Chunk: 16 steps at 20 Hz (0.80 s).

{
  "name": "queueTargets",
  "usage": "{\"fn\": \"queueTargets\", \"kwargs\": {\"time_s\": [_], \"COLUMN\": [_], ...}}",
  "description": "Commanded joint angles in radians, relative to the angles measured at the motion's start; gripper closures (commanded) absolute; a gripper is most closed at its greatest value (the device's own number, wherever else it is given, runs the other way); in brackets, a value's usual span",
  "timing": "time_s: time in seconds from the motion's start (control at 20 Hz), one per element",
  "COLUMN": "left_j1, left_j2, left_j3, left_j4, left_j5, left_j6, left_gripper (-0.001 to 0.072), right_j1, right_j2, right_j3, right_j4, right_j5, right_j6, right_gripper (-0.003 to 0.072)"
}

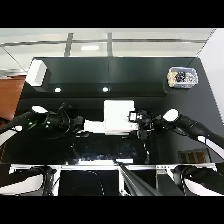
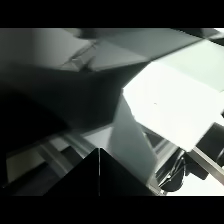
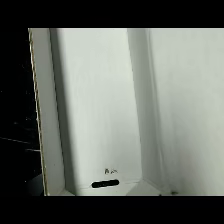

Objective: Fold the box and place the chain.

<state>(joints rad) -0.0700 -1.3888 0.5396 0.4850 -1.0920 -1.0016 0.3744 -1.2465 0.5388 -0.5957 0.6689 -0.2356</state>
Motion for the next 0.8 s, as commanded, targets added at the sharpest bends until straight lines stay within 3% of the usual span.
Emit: {"fn": "queueTargets", "kwargs": {"time_s": [0.0,0.25,0.4,0.45,0.55,0.6,0.75], "left_j1": [-0.045,-0.069,-0.069,-0.069,-0.069,-0.069,-0.094], "left_j2": [-0.006,-0.007,-0.007,-0.007,-0.007,-0.007,-0.007], "left_j3": [0.018,0.021,0.053,0.068,0.1,0.114,0.148], "left_j4": [-0.017,-0.03,-0.062,-0.063,-0.048,-0.048,-0.048], "left_j5": [0.029,0.042,-0.012,-0.035,-0.064,-0.071,-0.075], "left_j6": [0.025,0.033,0.101,0.105,0.104,0.105,0.103], "left_gripper": [0.0685,0.0684,0.0681,0.0619,0.0215,0.0142,0.0145], "right_j1": [0.001,0.001,0.001,0.001,0.001,0.001,0.001], "right_j2": [0.0,0.0,0.0,0.0,0.0,0.0,0.0], "right_j3": [0.0,0.0,0.0,0.0,0.0,0.0,0.0], "right_j4": [0.0,0.0,0.0,0.0,0.0,0.0,0.0], "right_j5": [0.001,0.0,0.0,0.0,0.0,0.0,0.0], "right_j6": [0.0,0.0,0.0,0.0,0.0,0.0,0.0], "right_gripper": [0.0258,0.0258,0.0258,0.0257,0.0258,0.0258,0.0258]}}
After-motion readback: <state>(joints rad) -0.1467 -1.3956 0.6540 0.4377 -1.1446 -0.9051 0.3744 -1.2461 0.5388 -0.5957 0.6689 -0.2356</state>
